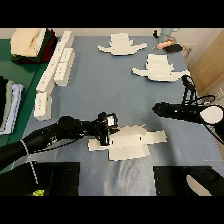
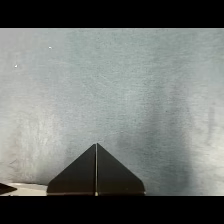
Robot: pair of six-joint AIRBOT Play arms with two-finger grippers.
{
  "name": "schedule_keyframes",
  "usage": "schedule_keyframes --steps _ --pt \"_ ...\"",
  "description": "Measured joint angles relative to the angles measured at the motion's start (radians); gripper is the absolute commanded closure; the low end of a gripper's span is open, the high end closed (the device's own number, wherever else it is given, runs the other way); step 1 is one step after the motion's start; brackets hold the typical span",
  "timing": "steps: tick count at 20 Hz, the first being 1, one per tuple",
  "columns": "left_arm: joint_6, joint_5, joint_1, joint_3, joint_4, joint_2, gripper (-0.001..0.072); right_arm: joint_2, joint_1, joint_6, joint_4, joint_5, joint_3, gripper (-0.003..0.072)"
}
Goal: Fold the box.
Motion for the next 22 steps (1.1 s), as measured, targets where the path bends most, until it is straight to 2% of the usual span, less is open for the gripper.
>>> schedule_keyframes --steps 4,13,22 --pt "-0.029 -0.063 0.041 0.001 0.035 0.000 0.0695 0.000 0.000 0.000 0.000 0.002 0.000 0.0685" --pt "0.068 -0.106 0.055 0.047 0.051 0.019 0.0696 0.000 0.000 0.000 0.000 0.002 0.000 0.0684" --pt "0.154 -0.035 0.045 0.030 0.051 0.006 0.0696 0.000 0.000 0.000 0.000 0.002 0.000 0.0685"
